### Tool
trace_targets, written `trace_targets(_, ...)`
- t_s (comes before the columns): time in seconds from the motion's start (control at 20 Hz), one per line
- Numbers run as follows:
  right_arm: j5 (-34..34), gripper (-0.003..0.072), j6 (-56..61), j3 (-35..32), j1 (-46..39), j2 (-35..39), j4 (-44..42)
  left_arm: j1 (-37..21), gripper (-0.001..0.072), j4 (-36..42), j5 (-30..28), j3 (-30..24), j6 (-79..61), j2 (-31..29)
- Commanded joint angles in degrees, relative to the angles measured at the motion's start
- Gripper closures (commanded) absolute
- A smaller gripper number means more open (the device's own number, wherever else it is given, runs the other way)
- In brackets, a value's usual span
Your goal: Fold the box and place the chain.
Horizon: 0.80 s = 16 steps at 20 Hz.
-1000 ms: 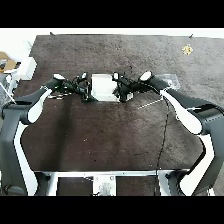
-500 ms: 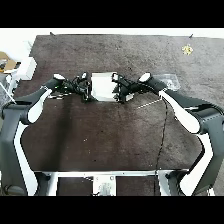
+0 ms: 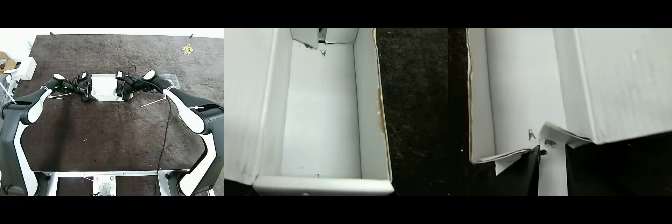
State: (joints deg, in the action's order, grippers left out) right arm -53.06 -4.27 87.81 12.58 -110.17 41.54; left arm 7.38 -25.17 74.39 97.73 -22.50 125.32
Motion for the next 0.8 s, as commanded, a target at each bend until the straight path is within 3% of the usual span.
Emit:
trace_targets(0.0,-3.65,0.0572,9.03,0.04,-2.12,3.48,8.24,-0.04,0.0438,-0.04,-0.02,0.0,-0.02,0.04)
trace_targets(0.05,-4.81,0.0686,13.11,0.04,-2.56,4.94,11.41,-0.04,0.0438,-0.07,-0.02,0.0,-0.02,0.04)
trace_targets(0.15,-5.22,0.0686,26.86,0.04,-3.54,7.89,15.02,-0.04,0.0438,-0.04,-0.02,0.0,-0.02,0.04)
trace_targets(0.45,-8.17,0.0686,62.2,0.02,-9.16,13.05,15.06,-0.04,0.0438,-0.04,-0.02,0.0,-0.02,0.04)
trace_targets(0.55,-11.41,0.0686,66.12,-0.28,-10.51,12.66,15.06,-0.04,0.0438,-0.04,-0.02,0.0,-0.02,0.04)
trace_targets(0.75,-10.29,0.0685,67.34,-4.92,-10.71,12.63,14.29,-0.04,0.0438,-0.04,-0.02,0.0,-0.02,0.04)
